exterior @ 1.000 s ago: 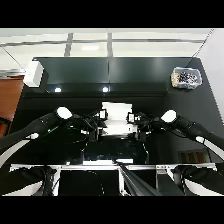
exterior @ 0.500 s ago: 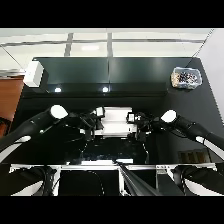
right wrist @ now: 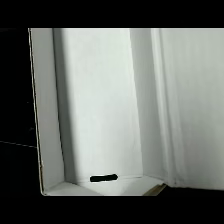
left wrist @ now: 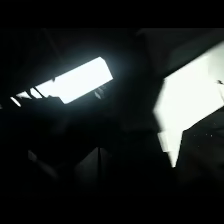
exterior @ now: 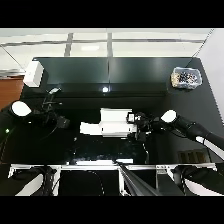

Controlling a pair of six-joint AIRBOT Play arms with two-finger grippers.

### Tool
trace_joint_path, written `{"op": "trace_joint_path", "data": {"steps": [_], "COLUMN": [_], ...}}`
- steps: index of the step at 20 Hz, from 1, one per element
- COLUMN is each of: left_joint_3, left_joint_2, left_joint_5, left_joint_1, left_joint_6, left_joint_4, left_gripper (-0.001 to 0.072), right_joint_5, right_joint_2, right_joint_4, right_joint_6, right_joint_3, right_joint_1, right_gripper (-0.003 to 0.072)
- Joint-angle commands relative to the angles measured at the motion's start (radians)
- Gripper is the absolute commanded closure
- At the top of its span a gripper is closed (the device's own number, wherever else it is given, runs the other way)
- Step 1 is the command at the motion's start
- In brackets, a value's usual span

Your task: Fold the box and place the chain.

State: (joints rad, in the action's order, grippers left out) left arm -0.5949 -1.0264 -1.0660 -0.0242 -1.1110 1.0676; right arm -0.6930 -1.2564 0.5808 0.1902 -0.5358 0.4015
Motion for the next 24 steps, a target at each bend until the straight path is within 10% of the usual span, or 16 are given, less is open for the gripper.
{"op": "trace_joint_path", "data": {"steps": [1, 14, 15, 18, 24], "left_joint_3": [0.039, 0.013, 0.003, -0.045, -0.147], "left_joint_2": [-0.156, -0.402, -0.402, -0.402, -0.402], "left_joint_5": [-0.211, -0.09, -0.107, -0.171, -0.22], "left_joint_1": [0.211, -0.068, -0.067, -0.066, -0.103], "left_joint_6": [-0.076, 0.078, 0.123, 0.217, 0.201], "left_joint_4": [-0.373, -0.529, -0.552, -0.552, -0.575], "left_gripper": [0.0683, 0.0678, 0.0629, 0.0059, 0.0024], "right_joint_5": [-0.001, -0.001, -0.001, -0.001, 0.0], "right_joint_2": [0.0, 0.0, 0.0, 0.0, 0.0], "right_joint_4": [0.0, 0.0, 0.0, 0.0, 0.0], "right_joint_6": [0.0, 0.0, 0.0, 0.0, 0.0], "right_joint_3": [0.0, 0.0, 0.0, 0.0, 0.0], "right_joint_1": [0.0, 0.0, 0.0, 0.0, 0.0], "right_gripper": [0.0444, 0.0444, 0.0444, 0.0444, 0.0444]}}
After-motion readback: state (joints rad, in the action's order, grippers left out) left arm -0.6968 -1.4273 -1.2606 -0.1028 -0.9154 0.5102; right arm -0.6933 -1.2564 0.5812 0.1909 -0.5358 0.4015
